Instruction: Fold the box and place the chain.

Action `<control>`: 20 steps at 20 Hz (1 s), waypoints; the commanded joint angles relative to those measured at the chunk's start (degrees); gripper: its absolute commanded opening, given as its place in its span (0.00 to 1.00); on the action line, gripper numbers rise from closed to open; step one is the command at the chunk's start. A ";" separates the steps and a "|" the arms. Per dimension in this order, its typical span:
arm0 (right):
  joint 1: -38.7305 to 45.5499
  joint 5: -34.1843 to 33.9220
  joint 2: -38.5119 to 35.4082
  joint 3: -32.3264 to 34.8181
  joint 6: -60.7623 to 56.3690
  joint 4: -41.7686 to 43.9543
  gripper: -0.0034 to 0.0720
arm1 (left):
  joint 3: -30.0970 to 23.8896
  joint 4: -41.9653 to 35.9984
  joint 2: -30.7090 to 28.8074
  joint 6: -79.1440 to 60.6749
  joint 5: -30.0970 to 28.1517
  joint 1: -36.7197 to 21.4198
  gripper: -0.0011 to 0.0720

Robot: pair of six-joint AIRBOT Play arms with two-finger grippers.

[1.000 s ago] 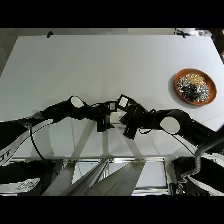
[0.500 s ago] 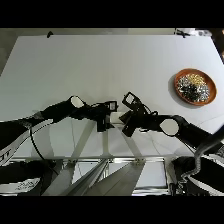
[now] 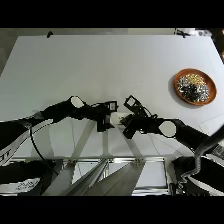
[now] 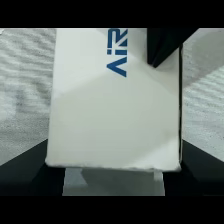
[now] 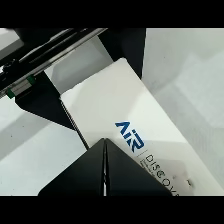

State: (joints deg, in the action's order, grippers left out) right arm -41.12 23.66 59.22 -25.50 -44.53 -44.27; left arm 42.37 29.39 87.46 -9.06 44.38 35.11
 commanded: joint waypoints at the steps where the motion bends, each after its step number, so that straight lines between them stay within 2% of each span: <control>1: -0.70 1.86 2.54 1.14 0.11 0.55 0.05 | -0.02 -0.04 -0.04 0.11 0.02 -0.02 0.55; 5: -1.31 -0.15 2.62 1.11 0.28 0.98 0.05 | -0.02 -0.07 -0.04 0.11 0.04 -0.02 0.55; 12: -0.28 -5.79 -3.65 1.07 0.28 0.57 0.05 | -0.02 -0.07 -0.04 0.11 0.02 -0.02 0.55; 17: 0.90 -6.01 -9.11 0.52 0.26 0.17 0.05 | -0.02 -0.07 -0.04 0.11 0.04 -0.02 0.55; 20: 0.90 -0.81 -14.38 0.35 -5.42 -2.62 0.06 | -0.02 -0.07 -0.04 0.11 0.02 -0.02 0.55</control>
State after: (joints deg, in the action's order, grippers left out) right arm -40.36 19.59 48.97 -24.95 -45.63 -44.88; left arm 42.35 29.19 87.44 -8.82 44.47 35.11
